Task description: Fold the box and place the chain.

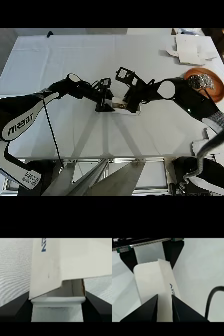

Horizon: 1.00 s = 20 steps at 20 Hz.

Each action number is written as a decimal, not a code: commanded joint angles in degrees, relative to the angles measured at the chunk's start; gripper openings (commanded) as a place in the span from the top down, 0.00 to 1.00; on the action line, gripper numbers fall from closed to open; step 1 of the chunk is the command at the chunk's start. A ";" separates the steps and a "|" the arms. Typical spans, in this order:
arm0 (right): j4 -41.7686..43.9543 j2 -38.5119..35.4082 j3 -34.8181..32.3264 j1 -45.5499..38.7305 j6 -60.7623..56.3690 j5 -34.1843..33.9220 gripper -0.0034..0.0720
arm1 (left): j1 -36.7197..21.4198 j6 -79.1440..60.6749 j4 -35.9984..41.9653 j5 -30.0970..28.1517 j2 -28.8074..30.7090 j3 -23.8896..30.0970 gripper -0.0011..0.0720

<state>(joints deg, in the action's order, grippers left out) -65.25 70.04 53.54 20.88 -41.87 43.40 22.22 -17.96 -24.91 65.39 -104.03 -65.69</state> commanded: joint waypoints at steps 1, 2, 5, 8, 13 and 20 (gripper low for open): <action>-2.19 -0.33 -2.97 1.18 -2.49 -4.46 0.70 | 0.00 -0.02 0.00 0.00 0.00 0.02 0.79; -3.19 -0.33 -3.45 1.18 -2.73 -4.55 0.69 | 0.02 -0.02 0.00 0.00 0.00 0.02 0.79; -5.03 -0.33 -3.93 1.20 -2.60 -5.81 0.49 | 0.02 -0.02 0.00 0.00 0.00 0.02 0.79; -5.01 -0.35 -3.93 1.20 -0.70 -5.60 0.49 | 0.02 -0.02 0.00 0.00 0.00 0.02 0.79; -4.00 -1.68 -3.98 1.77 -0.72 -4.66 0.49 | 0.02 -0.02 0.00 0.00 0.00 0.02 0.79; -3.54 -3.30 -7.61 3.98 0.09 -5.68 0.50 | 0.00 0.00 0.00 -0.02 0.00 0.02 0.79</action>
<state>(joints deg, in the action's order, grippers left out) -68.86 67.05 47.42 24.38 -42.52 38.39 22.22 -17.96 -24.91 65.39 -104.03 -65.69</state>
